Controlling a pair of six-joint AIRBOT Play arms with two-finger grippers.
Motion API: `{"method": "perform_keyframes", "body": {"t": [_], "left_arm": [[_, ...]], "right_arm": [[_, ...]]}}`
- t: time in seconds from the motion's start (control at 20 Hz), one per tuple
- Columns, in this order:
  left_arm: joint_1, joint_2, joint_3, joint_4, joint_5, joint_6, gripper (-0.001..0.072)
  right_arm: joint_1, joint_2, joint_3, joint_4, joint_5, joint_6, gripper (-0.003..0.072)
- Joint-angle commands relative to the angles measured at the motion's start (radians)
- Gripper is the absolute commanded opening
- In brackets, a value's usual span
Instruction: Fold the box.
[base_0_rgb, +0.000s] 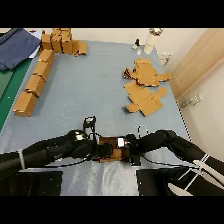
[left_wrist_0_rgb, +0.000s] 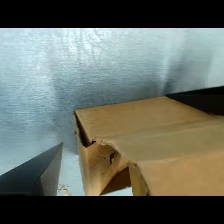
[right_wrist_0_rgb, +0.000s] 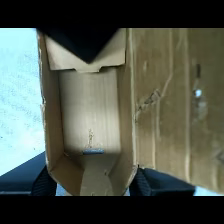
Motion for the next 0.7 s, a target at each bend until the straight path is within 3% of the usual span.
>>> {"method": "perform_keyframes", "body": {"t": [0.0, 0.35, 0.65], "left_arm": [[-0.045, -0.079, 0.100, 0.159, -0.173, -0.163, 0.0581], [-0.102, -0.214, 0.261, 0.218, -0.273, -0.173, 0.0581], [-0.103, -0.248, 0.282, 0.217, -0.332, -0.133, 0.0581]], "right_arm": [[0.000, 0.000, 0.000, 0.000, 0.000, 0.000, 0.0507], [0.000, 0.000, 0.000, 0.000, 0.000, 0.000, 0.0508], [0.000, 0.000, 0.000, 0.000, 0.000, 0.000, 0.0508]]}}
